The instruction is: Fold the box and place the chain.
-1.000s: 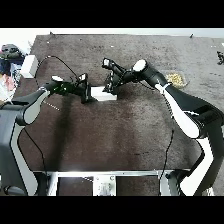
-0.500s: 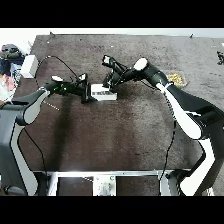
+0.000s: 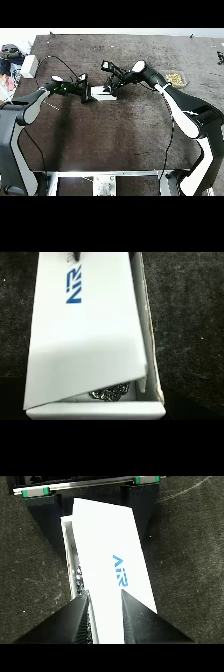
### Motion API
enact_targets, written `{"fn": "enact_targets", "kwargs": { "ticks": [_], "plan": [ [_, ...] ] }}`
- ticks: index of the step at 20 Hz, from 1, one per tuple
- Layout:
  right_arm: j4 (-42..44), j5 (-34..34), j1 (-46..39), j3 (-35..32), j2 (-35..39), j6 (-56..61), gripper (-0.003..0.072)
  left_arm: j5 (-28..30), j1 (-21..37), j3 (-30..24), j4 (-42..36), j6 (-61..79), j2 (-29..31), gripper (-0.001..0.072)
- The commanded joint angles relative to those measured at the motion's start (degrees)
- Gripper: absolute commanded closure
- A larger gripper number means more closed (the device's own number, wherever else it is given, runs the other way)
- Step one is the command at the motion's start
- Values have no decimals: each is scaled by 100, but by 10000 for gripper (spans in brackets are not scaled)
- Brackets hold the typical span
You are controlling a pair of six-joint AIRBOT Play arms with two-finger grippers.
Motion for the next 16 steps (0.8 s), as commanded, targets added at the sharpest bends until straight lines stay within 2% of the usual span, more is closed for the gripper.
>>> {"fn": "enact_targets", "kwargs": {
  "ticks": [1, 8, 13, 16],
  "plan": [
    [4, 251, -2, -9, -9, 28, 473, -4, -2, 2, 0, -9, 4, 359],
    [9, 219, -2, -15, -170, 28, 473, -4, -2, 2, 0, -9, 4, 359],
    [9, 741, -28, -15, -210, 52, 472, -4, -2, 2, 0, -9, 4, 359],
    [155, 787, -94, -15, -219, 50, 452, -4, -2, 2, 0, -9, 4, 359]
  ]
}}
